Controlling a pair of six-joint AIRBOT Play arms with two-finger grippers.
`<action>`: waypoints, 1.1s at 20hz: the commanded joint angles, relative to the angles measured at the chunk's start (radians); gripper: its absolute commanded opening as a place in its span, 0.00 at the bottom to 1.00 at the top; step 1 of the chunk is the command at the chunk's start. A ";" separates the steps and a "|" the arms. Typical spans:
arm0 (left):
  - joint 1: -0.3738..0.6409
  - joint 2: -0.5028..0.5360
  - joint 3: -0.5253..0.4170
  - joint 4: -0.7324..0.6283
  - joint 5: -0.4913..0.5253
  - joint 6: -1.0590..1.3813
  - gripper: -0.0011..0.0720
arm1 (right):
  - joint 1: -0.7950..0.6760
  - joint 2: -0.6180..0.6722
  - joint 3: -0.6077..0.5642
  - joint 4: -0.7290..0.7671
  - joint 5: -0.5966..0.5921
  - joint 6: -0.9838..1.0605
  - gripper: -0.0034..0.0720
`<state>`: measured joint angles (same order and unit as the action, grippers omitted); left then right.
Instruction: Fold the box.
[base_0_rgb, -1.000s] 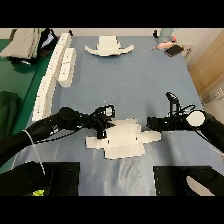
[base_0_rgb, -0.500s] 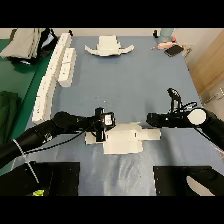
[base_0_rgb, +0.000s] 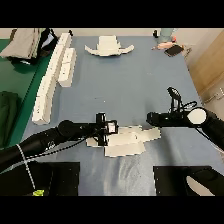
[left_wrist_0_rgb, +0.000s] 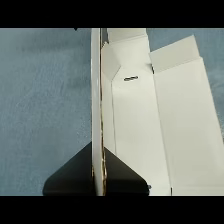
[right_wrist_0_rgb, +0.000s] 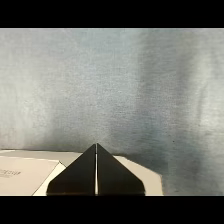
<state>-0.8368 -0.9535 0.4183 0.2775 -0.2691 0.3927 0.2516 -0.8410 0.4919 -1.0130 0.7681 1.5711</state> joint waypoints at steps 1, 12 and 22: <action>-0.018 -0.001 -0.016 -0.032 -0.005 -0.024 0.04 | 0.000 0.001 0.001 0.000 0.000 0.000 0.05; -0.011 0.001 -0.014 -0.031 -0.137 -0.106 0.04 | 0.000 0.001 0.001 0.000 0.000 -0.019 0.05; 0.156 0.018 0.044 -0.004 -0.327 -0.106 0.04 | 0.000 0.001 0.001 0.000 0.000 -0.019 0.05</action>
<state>-0.7334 -0.9375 0.4442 0.2680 -0.5507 0.2882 0.2516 -0.8410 0.4919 -1.0138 0.7673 1.5517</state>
